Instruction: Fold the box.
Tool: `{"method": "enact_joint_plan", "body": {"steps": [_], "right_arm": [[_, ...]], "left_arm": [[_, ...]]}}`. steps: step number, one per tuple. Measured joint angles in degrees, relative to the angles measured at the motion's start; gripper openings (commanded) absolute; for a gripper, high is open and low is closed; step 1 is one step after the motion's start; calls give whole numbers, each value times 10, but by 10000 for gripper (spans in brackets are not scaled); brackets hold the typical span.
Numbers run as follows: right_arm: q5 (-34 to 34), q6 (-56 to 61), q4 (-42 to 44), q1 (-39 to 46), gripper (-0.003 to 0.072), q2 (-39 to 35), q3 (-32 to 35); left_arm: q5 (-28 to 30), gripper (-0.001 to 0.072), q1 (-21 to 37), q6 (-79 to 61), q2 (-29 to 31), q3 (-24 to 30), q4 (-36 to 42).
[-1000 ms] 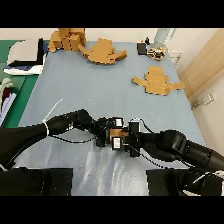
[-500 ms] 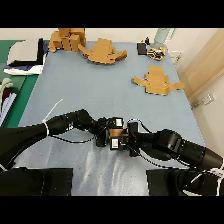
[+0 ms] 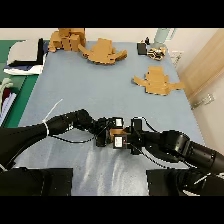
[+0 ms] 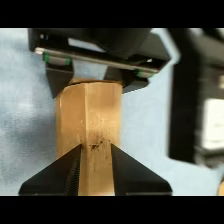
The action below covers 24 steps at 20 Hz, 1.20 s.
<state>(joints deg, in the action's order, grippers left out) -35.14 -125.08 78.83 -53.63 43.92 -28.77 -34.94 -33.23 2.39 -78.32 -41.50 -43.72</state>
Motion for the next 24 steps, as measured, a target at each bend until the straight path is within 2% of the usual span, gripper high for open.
{"method": "enact_joint_plan", "body": {"steps": [6, 12, 13, 14, 17, 24], "right_arm": [[5, 3, -5, -4, 263, -21, 0], [22, 12, -24, -4, 261, -8, 0], [23, 14, -26, -4, 154, -6, 0], [26, 17, -27, -4, 79, -3, 0], [27, 20, -27, -4, 107, 1, 0], [17, 21, 7, -4, 105, 4, 1]], "left_arm": [[0, 316, 0, 0, 0, 0, 0], [0, 316, 0, 0, 0, 0, 0], [0, 316, 0, 0, 0, 0, 0], [0, 316, 0, 0, 0, 0, 0], [0, 315, 0, 0, 0, 0, 0], [0, 315, 0, 0, 0, 0, 0]]}}
